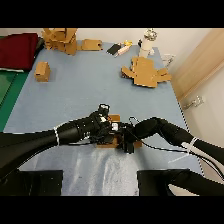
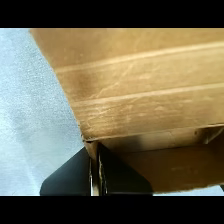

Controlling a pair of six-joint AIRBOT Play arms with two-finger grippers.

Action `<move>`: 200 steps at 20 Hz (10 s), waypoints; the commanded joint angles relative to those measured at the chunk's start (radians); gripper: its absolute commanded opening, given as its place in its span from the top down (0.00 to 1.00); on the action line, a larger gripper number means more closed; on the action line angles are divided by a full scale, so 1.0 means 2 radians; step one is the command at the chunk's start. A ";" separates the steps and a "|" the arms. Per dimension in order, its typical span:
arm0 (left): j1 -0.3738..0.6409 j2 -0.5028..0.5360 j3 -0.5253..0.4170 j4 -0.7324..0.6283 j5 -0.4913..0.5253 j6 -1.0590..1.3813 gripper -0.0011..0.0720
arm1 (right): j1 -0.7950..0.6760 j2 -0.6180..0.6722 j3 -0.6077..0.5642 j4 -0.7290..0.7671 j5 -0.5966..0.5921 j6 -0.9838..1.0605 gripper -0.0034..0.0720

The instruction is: Fold the box.

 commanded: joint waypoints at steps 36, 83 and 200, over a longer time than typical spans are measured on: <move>0.137 0.103 -0.067 -0.154 0.004 0.494 0.97 | 0.000 0.000 0.000 0.000 0.000 0.000 0.30; 0.230 0.121 -0.301 -0.581 0.284 1.329 0.04 | 0.000 0.000 0.000 0.000 -0.001 0.000 0.30; 0.184 0.113 -0.289 -0.585 0.275 1.300 0.51 | 0.000 0.071 0.001 -0.105 -0.036 0.177 0.01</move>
